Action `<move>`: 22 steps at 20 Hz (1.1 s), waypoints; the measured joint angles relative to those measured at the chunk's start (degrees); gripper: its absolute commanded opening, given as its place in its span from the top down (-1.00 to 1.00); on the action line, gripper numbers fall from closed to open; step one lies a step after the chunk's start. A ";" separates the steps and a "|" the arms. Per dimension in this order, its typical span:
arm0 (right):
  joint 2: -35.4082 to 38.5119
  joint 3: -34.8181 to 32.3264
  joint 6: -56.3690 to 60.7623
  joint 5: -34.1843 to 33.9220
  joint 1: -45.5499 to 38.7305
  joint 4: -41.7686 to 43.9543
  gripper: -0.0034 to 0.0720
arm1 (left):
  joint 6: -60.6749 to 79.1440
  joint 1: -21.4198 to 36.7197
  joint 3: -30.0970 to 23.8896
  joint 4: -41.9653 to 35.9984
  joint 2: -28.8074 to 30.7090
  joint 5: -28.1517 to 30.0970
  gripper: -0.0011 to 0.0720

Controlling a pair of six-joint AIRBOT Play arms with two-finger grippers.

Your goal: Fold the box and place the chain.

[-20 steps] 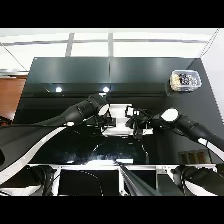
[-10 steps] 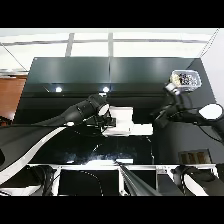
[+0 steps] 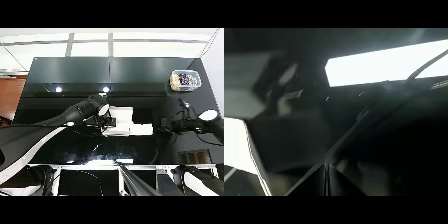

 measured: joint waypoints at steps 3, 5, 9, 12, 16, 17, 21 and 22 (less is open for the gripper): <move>-5.77 -0.20 -4.46 1.01 4.17 7.89 0.88 | -0.07 -0.02 0.00 0.00 0.00 0.04 0.90; -7.93 -0.17 -7.78 0.81 6.60 11.96 0.88 | -0.07 0.00 0.00 0.00 0.00 0.02 0.90; -9.66 1.90 -12.94 1.62 8.83 15.06 0.36 | -0.02 -0.02 0.00 -0.02 0.00 -0.13 0.90; -9.99 4.24 -14.97 5.51 9.31 16.50 -0.69 | 0.04 -0.02 0.00 -0.04 0.00 -0.24 0.90; -10.16 6.34 -16.17 8.57 10.12 16.59 -0.69 | 0.04 -0.02 0.00 -0.15 0.00 -0.33 0.90; -10.16 6.80 -16.22 8.94 10.71 16.76 -0.69 | 0.04 0.00 0.00 -0.15 0.00 -0.33 0.90; -10.16 9.88 -15.30 9.11 15.08 17.77 -0.69 | 0.04 0.00 0.00 -0.17 0.00 -0.42 0.90; -10.16 10.80 -14.14 8.48 16.41 17.38 -0.69 | 0.02 0.00 0.00 -0.20 0.00 -0.42 0.90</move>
